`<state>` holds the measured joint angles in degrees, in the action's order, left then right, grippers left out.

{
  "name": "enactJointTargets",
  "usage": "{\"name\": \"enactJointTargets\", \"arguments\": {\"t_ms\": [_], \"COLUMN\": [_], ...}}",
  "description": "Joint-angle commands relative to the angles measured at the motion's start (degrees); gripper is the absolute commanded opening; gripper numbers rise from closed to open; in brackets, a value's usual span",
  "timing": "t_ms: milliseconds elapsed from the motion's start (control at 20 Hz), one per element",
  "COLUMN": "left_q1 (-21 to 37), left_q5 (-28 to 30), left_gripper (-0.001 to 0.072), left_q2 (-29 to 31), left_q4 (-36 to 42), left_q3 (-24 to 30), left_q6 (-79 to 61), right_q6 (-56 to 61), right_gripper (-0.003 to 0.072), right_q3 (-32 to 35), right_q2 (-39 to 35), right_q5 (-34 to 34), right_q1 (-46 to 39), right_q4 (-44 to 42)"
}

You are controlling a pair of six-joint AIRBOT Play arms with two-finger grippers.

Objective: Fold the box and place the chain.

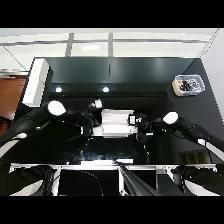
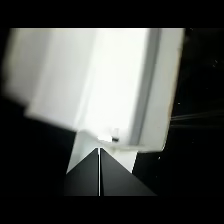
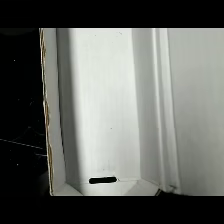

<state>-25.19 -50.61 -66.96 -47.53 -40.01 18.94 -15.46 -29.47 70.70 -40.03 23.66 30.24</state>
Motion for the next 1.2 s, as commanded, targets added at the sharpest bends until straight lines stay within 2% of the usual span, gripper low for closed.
{"name": "enactJointTargets", "arguments": {"t_ms": [0, 150, 300, 400, 450, 600, 700, 850, 950, 1050, 1150], "left_q1": [9.9, 22.1, 30.5, 34.1, 34.5, 31.3, 26.1, 17.0, 12.6, 10.9, 11.5], "left_q5": [-8.5, -15.9, -13.7, -13.4, -14.1, -15.2, -12.3, -6.6, -5.6, -5.5, -7.6], "left_gripper": [0.0029, 0.0029, 0.0028, 0.0030, 0.0030, 0.0029, 0.0028, 0.0028, 0.0028, 0.0028, 0.0028], "left_q2": [6.1, 6.8, 5.8, 4.3, 3.3, -0.7, -4.0, -7.6, -9.0, -8.7, -8.3], "left_q4": [-1.2, -1.8, -4.3, -5.1, -2.9, 3.4, 4.1, 9.2, 9.0, 9.1, 9.2], "left_q3": [-0.3, 0.1, 3.7, 6.8, 8.3, 10.4, 10.4, 9.9, 8.4, 7.1, 5.6], "left_q6": [10.9, 21.3, 43.9, 60.5, 60.6, 53.8, 53.9, 53.2, 53.0, 50.9, 48.9], "right_q6": [0.0, 0.0, 0.0, 0.0, 0.0, 0.0, 0.0, 0.0, 0.0, 0.0, 0.0], "right_gripper": [0.0485, 0.0485, 0.0486, 0.0485, 0.0485, 0.0486, 0.0485, 0.0485, 0.0485, 0.0485, 0.0485], "right_q3": [0.0, 0.0, 0.0, 0.0, 0.0, 0.0, 0.0, 0.0, 0.0, 0.0, 0.0], "right_q2": [0.0, 0.0, 0.0, 0.0, 0.0, 0.0, 0.0, 0.0, 0.0, 0.0, 0.0], "right_q5": [0.0, 0.0, 0.0, 0.0, 0.0, 0.0, 0.0, 0.0, 0.0, 0.0, 0.0], "right_q1": [0.1, 0.1, 0.1, 0.1, 0.1, 0.1, 0.1, 0.1, 0.1, 0.1, 0.1], "right_q4": [0.0, 0.0, 0.0, 0.0, 0.0, 0.0, 0.0, 0.0, 0.0, 0.0, 0.0]}}
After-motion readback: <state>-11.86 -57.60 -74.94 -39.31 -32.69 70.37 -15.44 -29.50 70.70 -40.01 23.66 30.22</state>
